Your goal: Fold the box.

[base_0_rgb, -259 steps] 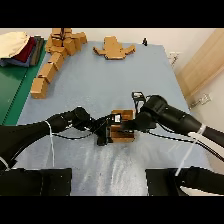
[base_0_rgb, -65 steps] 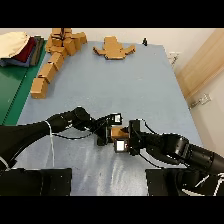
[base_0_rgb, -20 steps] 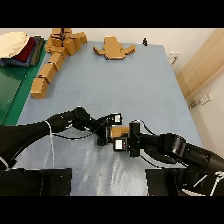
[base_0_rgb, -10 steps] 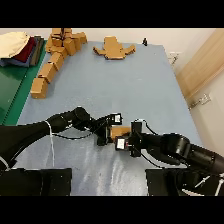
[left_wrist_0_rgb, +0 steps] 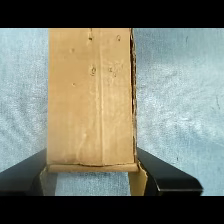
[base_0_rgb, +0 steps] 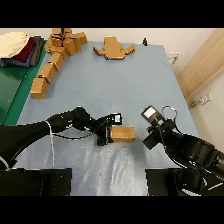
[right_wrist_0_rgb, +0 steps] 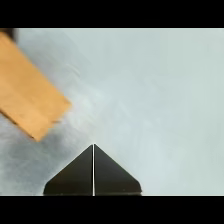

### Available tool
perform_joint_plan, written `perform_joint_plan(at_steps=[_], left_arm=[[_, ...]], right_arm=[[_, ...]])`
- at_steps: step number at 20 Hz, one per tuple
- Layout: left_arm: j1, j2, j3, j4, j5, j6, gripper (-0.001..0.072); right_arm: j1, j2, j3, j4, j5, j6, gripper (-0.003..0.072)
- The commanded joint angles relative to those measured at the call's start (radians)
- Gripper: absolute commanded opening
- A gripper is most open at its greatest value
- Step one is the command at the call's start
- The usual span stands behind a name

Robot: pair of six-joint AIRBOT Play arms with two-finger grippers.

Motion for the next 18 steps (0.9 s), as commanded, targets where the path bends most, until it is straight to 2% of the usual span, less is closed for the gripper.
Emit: perform_joint_plan(at_steps=[1,4,6,8,10,12,14,18], left_arm=[[0.0,0.0,0.001,0.0,0.0,0.0,0.0524],[0.0,0.0,0.002,-0.011,0.014,-0.007,0.0524],[0.014,0.021,0.018,0.006,0.04,-0.117,0.0524],[0.071,0.088,0.033,0.079,0.042,-0.295,0.0524],[0.157,0.164,0.033,0.215,0.041,-0.442,0.0523],[0.288,0.239,0.033,0.433,-0.001,-0.681,0.0524],[0.442,0.286,0.032,0.591,-0.09,-0.846,0.0524],[0.818,0.337,0.003,0.632,-0.216,-0.901,0.0524]], right_arm=[[-0.025,-0.006,0.002,-0.037,-0.161,0.323,0.0008],[-0.064,-0.011,0.002,-0.02,-0.159,0.397,0.0008],[-0.077,-0.011,0.002,-0.032,-0.159,0.407,0.0008],[-0.095,-0.011,0.002,-0.034,-0.158,0.407,0.0009],[-0.113,-0.011,0.002,-0.035,-0.144,0.415,0.0008],[-0.131,-0.011,0.002,-0.036,-0.124,0.429,0.0008],[-0.148,-0.011,0.002,-0.039,-0.108,0.429,0.0008],[-0.153,-0.019,0.0,-0.068,-0.095,0.429,0.0008]])
